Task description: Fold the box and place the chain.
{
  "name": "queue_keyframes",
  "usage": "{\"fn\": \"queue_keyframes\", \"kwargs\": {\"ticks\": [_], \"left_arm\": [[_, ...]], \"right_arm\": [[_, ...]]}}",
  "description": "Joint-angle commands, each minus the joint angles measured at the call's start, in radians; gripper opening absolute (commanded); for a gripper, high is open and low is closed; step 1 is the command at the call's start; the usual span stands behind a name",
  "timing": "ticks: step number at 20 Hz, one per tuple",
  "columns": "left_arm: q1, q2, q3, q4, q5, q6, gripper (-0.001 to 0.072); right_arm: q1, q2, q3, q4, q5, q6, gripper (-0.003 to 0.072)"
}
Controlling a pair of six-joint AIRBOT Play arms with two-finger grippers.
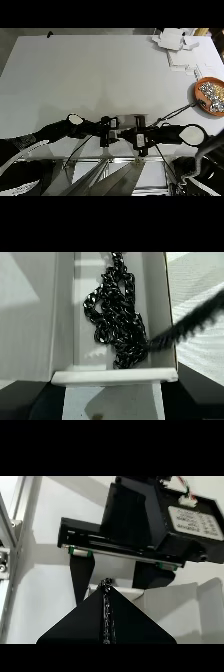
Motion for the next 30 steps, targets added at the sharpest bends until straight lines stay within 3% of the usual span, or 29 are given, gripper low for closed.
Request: {"fn": "queue_keyframes", "kwargs": {"ticks": [1, 3, 4, 9, 11, 15, 20, 21, 24, 30], "left_arm": [[-0.001, 0.001, 0.0, 0.0, 0.0, 0.0, 0.0208], [-0.001, 0.001, 0.0, 0.0, 0.0, 0.0, 0.0208], [-0.001, 0.001, 0.0, 0.0, 0.0, 0.0, 0.0208], [-0.001, 0.001, 0.0, 0.0, 0.0, 0.0, 0.0208], [-0.001, 0.001, 0.0, 0.0, 0.0, 0.0, 0.0209], [-0.001, 0.001, 0.0, 0.0, 0.0, 0.0, 0.0209], [-0.001, 0.001, 0.0, 0.0, 0.0, 0.0, 0.0208], [-0.001, 0.001, 0.0, 0.0, 0.0, 0.0, 0.0208], [-0.001, 0.001, 0.0, 0.0, 0.0, 0.0, 0.0208], [-0.001, 0.001, 0.0, 0.0, 0.0, 0.0, 0.0208]], "right_arm": [[0.043, -0.084, 0.0, -0.054, -0.068, 0.006, 0.0017], [0.029, -0.064, 0.001, -0.087, -0.064, 0.007, 0.0194], [0.007, -0.037, 0.004, -0.11, -0.048, 0.019, 0.0226], [-0.223, 0.163, 0.047, -0.486, 0.265, 0.109, 0.0219], [-0.36, 0.176, 0.046, -0.581, 0.323, 0.107, 0.0219], [-0.549, 0.075, 0.04, -0.589, 0.293, 0.02, 0.0219], [-0.551, -0.113, 0.04, -0.544, 0.248, -0.042, 0.0214], [-0.551, -0.147, 0.04, -0.529, 0.248, -0.067, 0.0165], [-0.551, -0.238, 0.04, -0.502, 0.244, -0.113, 0.0158], [-0.551, -0.312, 0.04, -0.431, 0.208, -0.157, 0.0157]]}}
